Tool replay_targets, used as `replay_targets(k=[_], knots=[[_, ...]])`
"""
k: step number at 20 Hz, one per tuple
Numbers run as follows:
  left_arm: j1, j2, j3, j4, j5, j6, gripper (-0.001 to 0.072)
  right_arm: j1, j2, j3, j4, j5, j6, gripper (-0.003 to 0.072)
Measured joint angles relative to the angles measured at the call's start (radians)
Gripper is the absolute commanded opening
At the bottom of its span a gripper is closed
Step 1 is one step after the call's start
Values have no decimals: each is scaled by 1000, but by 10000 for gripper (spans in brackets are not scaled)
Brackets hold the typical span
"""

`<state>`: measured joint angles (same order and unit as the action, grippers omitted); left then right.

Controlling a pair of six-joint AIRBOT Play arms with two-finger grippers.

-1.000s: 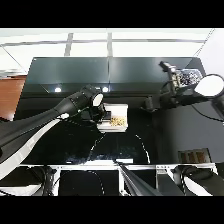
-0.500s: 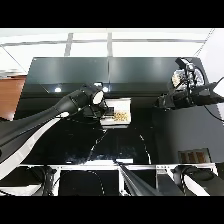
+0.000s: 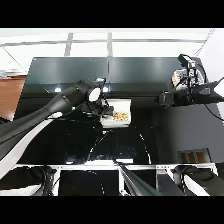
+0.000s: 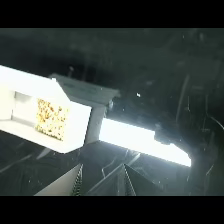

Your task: Fold the box and place the chain.

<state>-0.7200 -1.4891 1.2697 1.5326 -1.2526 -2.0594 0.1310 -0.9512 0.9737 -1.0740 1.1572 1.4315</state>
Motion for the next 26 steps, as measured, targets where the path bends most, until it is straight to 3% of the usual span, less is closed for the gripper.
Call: replay_targets(k=[6,10,15,19,22,26], knots=[[90,204,-64,108,-110,231,433,0,0,0,3,-45,0,308],[295,393,-262,102,-132,282,434,0,0,0,1,-55,0,308],[592,591,-539,-89,-63,523,434,0,0,0,-2,-61,0,309],[721,600,-636,-354,-7,901,443,0,0,0,-3,-66,0,309],[727,531,-652,-549,65,1130,716,0,0,0,-15,-69,0,308],[691,424,-642,-698,119,1420,714,0,0,0,-27,-72,1,308]])
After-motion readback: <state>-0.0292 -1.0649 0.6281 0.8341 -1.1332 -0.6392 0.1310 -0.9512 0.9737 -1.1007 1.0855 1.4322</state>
